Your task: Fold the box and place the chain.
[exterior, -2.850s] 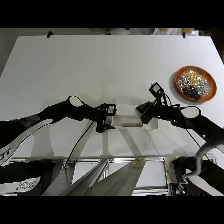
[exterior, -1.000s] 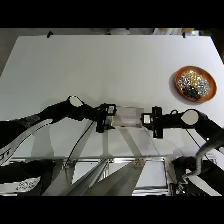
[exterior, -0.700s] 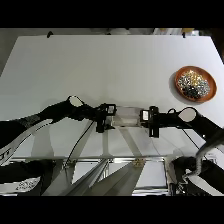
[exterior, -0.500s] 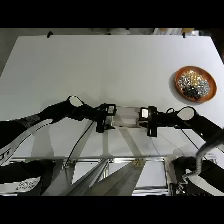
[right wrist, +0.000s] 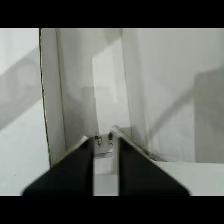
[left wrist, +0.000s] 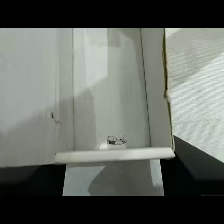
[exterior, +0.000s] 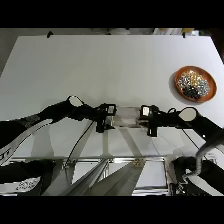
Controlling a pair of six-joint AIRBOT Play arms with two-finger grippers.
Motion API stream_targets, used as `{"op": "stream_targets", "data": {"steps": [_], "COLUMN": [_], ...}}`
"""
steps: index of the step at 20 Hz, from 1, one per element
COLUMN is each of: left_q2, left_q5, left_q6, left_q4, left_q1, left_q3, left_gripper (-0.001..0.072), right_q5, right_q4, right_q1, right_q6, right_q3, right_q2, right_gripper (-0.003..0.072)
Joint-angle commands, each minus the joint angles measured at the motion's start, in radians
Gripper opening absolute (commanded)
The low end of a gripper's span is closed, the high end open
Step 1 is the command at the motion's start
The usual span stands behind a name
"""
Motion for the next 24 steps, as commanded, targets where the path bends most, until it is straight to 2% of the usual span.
{"op": "stream_targets", "data": {"steps": [1,2,4,5,7,10,11,16,24], "left_q2": [0.000,0.000,0.000,0.000,0.000,0.000,0.000,0.000,0.000], "left_q5": [0.000,0.000,0.000,0.000,0.000,0.000,0.000,0.000,0.001], "left_q6": [0.000,0.000,0.000,0.000,0.000,0.000,0.000,0.000,0.000], "left_q4": [0.000,0.000,0.000,0.000,-0.001,0.000,0.000,0.000,0.000], "left_q1": [0.000,0.000,0.000,0.000,0.000,0.000,0.000,0.000,0.000], "left_q3": [0.000,0.000,0.000,0.000,0.000,0.000,0.000,0.000,0.000], "left_gripper": [0.0272,0.0272,0.0272,0.0272,0.0272,0.0272,0.0272,0.0272,0.0272], "right_q5": [0.025,0.045,0.079,0.080,0.067,0.094,0.115,0.179,0.178], "right_q4": [-0.127,-0.136,-0.139,-0.139,-0.148,-0.284,-0.300,-0.245,-0.110], "right_q1": [-0.009,-0.027,-0.101,-0.157,-0.281,-0.426,-0.447,-0.450,-0.393], "right_q6": [0.308,0.387,0.509,0.559,0.710,1.096,1.151,1.155,1.079], "right_q3": [0.000,0.000,0.000,0.000,0.000,0.000,0.000,0.000,0.000], "right_q2": [0.117,0.156,0.227,0.251,0.264,0.246,0.238,0.123,-0.088], "right_gripper": [0.0073,0.0071,0.0011,0.0011,0.0011,0.0011,0.0011,0.0011,0.0011]}}
